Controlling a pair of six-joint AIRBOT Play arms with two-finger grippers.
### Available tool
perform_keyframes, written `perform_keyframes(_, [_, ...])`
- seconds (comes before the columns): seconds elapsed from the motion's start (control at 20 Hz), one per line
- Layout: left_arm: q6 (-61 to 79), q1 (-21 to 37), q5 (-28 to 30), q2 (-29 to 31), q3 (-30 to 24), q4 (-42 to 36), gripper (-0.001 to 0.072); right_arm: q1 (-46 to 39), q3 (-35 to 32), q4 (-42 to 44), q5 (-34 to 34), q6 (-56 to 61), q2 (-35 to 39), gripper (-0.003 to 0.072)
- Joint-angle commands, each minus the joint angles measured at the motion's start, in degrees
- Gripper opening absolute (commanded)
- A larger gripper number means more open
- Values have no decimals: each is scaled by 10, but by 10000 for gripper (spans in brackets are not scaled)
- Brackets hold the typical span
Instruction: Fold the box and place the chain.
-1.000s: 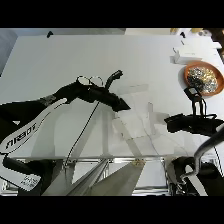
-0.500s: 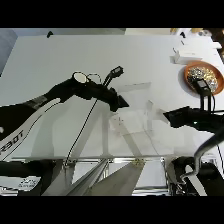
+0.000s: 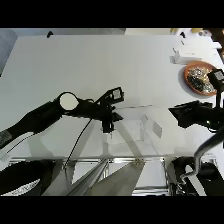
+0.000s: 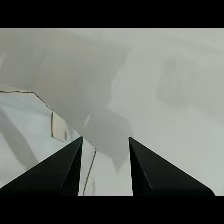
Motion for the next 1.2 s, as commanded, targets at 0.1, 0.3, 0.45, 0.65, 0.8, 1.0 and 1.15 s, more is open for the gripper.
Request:
perform_keyframes(0.1, [224,-9,56,-45,-25,-110,0,0,3,0,14,0,2,327])
perform_keyframes(0.3, [373,-9,30,-118,-25,-219,0,0,3,0,20,0,2,326])
perform_keyframes(0.45, [413,-9,27,-127,-25,-234,0,0,3,0,20,0,2,325])
perform_keyframes(0.65, [411,-9,64,-128,-25,-234,1,0,2,0,20,0,2,323])
perform_keyframes(0.8, [411,2,67,-128,-25,-234,1,0,2,-1,20,0,1,322])
perform_keyframes(1.0, [411,9,69,-139,-25,-234,2,0,2,-3,20,0,1,321])
perform_keyframes(1.15, [411,8,63,-154,-25,-234,2,0,2,-3,20,0,1,321])
